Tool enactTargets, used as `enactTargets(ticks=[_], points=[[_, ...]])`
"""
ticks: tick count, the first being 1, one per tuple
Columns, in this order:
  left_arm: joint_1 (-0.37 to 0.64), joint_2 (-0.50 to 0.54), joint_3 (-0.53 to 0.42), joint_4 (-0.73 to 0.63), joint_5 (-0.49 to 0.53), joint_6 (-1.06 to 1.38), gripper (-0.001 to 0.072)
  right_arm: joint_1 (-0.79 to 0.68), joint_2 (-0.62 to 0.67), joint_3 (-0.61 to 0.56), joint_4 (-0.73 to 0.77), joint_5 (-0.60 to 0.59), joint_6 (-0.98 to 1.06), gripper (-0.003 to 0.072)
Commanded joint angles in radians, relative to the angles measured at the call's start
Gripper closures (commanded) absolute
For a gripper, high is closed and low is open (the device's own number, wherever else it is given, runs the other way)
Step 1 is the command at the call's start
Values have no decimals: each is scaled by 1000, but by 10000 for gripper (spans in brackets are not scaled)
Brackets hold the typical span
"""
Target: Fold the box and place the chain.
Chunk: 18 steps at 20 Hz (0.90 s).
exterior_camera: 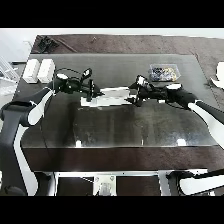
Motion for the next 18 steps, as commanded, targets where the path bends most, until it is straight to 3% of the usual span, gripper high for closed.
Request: enactTargets(ticks=[1,18], points=[[0,0,0,0,0,0,689,-23,-49,66,-9,93,0,8],[0,0,0,0,0,-3,689,-28,-224,222,-122,301,-27,13]])
